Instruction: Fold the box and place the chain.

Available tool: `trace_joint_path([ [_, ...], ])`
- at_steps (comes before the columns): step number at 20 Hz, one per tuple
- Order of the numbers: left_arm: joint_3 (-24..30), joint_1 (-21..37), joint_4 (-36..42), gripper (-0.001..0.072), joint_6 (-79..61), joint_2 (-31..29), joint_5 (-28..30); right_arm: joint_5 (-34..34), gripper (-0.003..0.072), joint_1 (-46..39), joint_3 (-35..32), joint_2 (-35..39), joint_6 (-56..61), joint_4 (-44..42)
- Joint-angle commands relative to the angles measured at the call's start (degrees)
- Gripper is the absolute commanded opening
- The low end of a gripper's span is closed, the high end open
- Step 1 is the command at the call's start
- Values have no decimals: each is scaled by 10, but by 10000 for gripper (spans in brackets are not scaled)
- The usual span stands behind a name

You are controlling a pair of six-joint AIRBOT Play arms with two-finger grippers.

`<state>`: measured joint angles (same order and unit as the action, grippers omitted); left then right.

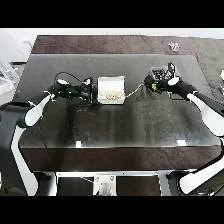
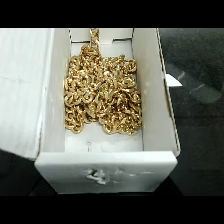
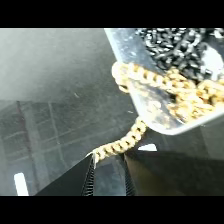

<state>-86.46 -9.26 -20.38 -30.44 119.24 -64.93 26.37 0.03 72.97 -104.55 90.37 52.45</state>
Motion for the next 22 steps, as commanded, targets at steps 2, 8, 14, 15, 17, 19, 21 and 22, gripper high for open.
trace_joint_path([
  [2,0,0,0,543,0,0,0,4,256,4,16,-15,3,0],
  [8,0,0,0,542,0,0,0,3,5,4,17,-16,-6,1],
  [14,0,0,0,542,0,0,0,16,2,9,19,7,-23,3],
  [15,0,0,0,542,0,0,0,16,1,11,19,21,-26,6],
  [17,0,0,0,542,0,0,0,16,1,16,19,55,-30,17],
  [19,0,0,0,542,0,0,0,16,1,22,19,92,-35,31],
  [21,0,0,0,542,0,0,0,16,1,30,19,128,-41,38],
  [22,0,0,0,542,0,0,0,17,1,33,19,145,-41,42],
])
